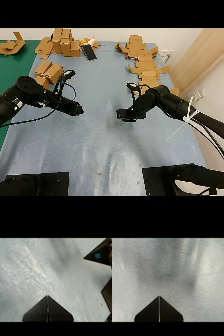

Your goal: Fold the box.

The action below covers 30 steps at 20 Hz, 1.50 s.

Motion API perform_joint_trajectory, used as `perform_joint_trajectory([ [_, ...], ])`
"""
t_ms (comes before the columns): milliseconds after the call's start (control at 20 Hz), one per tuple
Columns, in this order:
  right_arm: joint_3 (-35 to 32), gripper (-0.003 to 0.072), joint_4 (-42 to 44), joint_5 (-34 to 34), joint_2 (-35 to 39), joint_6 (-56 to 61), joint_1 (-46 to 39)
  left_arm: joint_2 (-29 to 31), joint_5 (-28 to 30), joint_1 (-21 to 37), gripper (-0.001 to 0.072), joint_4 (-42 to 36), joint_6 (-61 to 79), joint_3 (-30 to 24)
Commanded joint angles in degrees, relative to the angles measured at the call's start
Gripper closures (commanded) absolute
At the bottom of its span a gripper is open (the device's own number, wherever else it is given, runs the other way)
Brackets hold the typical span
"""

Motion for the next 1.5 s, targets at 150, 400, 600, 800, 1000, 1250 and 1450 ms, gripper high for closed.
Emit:
perform_joint_trajectory([
  [150,0.1,0.0677,1.3,0.0,0.0,0.3,0.0,0.0,0.0,0.0,0.0700,0.0,0.0,0.0],
  [400,1.4,0.0383,-0.5,-1.4,0.0,8.2,-7.2,0.0,0.0,0.0,0.0700,0.0,0.0,0.0],
  [600,8.1,0.0245,-1.8,-4.7,-1.5,-5.5,-28.8,0.0,0.0,0.0,0.0700,0.0,0.0,0.0],
  [800,18.3,0.0244,-3.4,-3.5,-8.2,-18.8,-50.4,0.0,4.6,-0.1,0.0700,-1.2,0.0,0.0],
  [1000,30.7,0.0244,5.6,-4.4,-21.0,-27.3,-62.9,0.0,7.0,-0.1,0.0700,-1.6,0.0,0.0],
  [1250,42.6,0.0245,16.2,-4.6,-34.0,-34.5,-64.4,0.0,8.7,-0.1,0.0700,-1.6,0.0,0.0],
  [1450,46.0,0.0250,18.6,-5.9,-39.9,-36.0,-62.9,0.0,9.6,-0.1,0.0700,-1.6,0.0,0.0],
])
